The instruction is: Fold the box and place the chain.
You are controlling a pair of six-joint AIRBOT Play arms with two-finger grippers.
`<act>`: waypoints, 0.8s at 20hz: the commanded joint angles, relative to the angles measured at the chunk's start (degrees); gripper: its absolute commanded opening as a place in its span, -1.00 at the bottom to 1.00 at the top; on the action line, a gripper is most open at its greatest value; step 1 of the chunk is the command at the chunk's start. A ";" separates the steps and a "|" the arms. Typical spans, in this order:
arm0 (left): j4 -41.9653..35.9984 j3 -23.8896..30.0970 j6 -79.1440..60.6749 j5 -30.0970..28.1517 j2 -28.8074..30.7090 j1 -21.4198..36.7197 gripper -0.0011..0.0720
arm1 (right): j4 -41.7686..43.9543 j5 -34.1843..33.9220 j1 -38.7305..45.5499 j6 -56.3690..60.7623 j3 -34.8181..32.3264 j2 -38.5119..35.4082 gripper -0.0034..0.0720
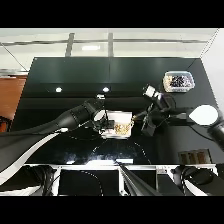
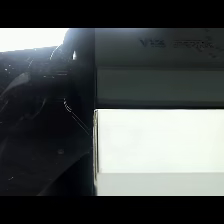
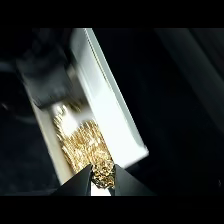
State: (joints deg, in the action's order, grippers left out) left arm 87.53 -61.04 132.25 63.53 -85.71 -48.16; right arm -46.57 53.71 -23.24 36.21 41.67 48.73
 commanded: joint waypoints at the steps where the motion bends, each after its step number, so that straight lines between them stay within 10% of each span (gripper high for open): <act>1: 0.00 -0.04 -0.02 -0.02 0.02 0.04 -0.89 | 2.32 4.37 -0.09 6.34 6.80 -1.20 -0.88; 6: 0.00 -0.04 -0.02 -0.04 0.02 0.04 -0.89 | 5.81 4.46 -0.09 6.78 11.47 -0.98 -0.88; 11: 0.00 -0.04 0.00 -0.04 0.02 0.04 -0.89 | 6.38 0.37 -0.83 7.13 0.15 0.46 -0.83; 13: 0.00 -0.04 -0.02 -0.04 0.02 0.04 -0.89 | 8.66 -4.35 -0.83 7.17 -2.08 0.90 -0.05; 16: -0.61 -0.04 0.00 0.00 0.02 0.04 -0.89 | 5.81 -5.22 0.46 7.21 -0.72 0.90 0.11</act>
State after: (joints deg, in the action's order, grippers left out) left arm 87.35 -61.04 132.25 63.51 -85.71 -48.16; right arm -39.35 51.22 -23.64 43.27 41.41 49.43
